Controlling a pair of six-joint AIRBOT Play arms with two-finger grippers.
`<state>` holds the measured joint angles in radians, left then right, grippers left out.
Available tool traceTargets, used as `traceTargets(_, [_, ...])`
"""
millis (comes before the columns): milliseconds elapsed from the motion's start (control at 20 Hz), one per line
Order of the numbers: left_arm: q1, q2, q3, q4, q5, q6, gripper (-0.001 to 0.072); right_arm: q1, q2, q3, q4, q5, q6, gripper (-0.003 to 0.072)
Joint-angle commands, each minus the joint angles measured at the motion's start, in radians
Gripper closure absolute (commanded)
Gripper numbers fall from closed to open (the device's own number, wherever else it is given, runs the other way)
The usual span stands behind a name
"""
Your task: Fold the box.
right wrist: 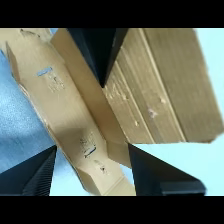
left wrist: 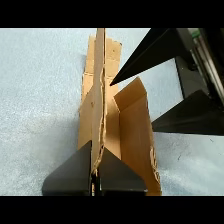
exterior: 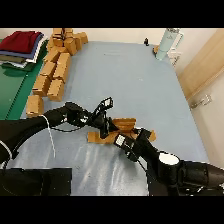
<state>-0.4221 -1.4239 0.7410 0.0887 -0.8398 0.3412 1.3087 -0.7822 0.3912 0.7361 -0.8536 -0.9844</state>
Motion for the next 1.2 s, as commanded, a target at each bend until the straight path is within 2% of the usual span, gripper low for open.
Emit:
traceTargets(0, [0.0, 0.0, 0.0, 0.0, 0.0, 0.0, 0.0697, -0.001, 0.083, -0.051, 0.005, 0.001, -0.01, -0.0034])
traceTargets(200, [0.0, 0.0, 0.0, 0.0, 0.0, 0.0, 0.0697, -0.077, 0.244, -0.151, 0.032, 0.105, -0.044, -0.0034])
traceTargets(300, [-0.001, 0.0, 0.0, 0.0, 0.0, 0.0, 0.0697, -0.17, 0.268, -0.157, 0.14, 0.182, -0.23, -0.0034])
traceTargets(500, [-0.001, 0.0, 0.0, 0.0, 0.0, 0.0, 0.0697, -0.419, 0.238, -0.156, 0.476, 0.409, -0.69, -0.0034])
traceTargets(600, [0.0, 0.0, 0.0, 0.0, 0.0, 0.0, 0.0698, -0.524, 0.208, -0.141, 0.721, 0.444, -0.988, -0.0034])
traceTargets(700, [-0.001, 0.0, 0.0, 0.0, 0.0, 0.0, 0.0697, -0.616, 0.168, -0.106, 0.973, 0.409, -1.299, -0.0034])
traceTargets(900, [-0.001, 0.0, 0.0, 0.0, 0.0, 0.0, 0.0697, -0.811, 0.042, -0.013, 1.342, 0.203, -1.733, -0.0034])
traceTargets(1050, [-0.001, 0.0, 0.0, 0.0, 0.0, 0.0, 0.0697, -0.909, -0.08, 0.062, 1.451, 0.037, -1.885, -0.0034])
traceTargets(1150, [-0.001, 0.0, 0.0, 0.0, 0.0, 0.0, 0.0697, -0.936, -0.158, 0.106, 1.481, -0.026, -1.944, -0.0034])
